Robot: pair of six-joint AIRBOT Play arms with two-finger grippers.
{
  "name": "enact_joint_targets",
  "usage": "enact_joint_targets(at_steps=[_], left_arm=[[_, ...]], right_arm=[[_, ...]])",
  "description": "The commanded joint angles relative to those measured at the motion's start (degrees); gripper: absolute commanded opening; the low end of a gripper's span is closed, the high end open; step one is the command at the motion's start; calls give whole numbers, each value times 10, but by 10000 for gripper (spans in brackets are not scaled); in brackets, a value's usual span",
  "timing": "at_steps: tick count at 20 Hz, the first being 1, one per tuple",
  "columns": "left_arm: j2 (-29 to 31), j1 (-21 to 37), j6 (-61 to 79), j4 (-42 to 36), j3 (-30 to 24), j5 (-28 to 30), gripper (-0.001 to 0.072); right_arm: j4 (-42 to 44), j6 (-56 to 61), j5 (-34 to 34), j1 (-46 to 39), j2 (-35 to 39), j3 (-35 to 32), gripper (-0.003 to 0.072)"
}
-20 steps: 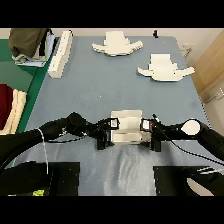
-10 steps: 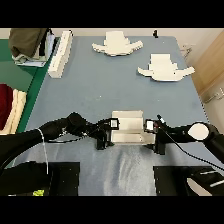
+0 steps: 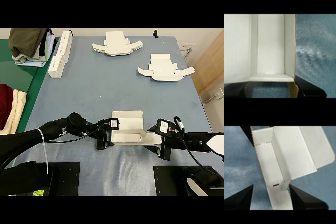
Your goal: Fold the box.
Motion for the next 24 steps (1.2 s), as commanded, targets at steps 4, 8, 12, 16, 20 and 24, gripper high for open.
enact_joint_targets(at_steps=[4, 8, 12, 16, 20, 24], left_arm=[[0, 0, 0, 0, 0, 0, 430], [0, 0, 0, 0, 0, 0, 430], [0, 0, 0, 0, 0, 0, 430], [0, 0, 0, 0, 0, 0, 430], [0, 0, 0, 0, 0, 0, 430], [0, 0, 0, 2, 0, 1, 429]], right_arm=[[68, 61, 7, 0, 44, 0, 699], [230, 407, -7, 0, 34, 0, 699], [243, 527, -72, 0, 35, 0, 699], [287, 577, -121, 0, 34, 0, 699], [293, 578, -118, 0, 34, 0, 696], [292, 607, -122, 0, 30, 0, 397]])
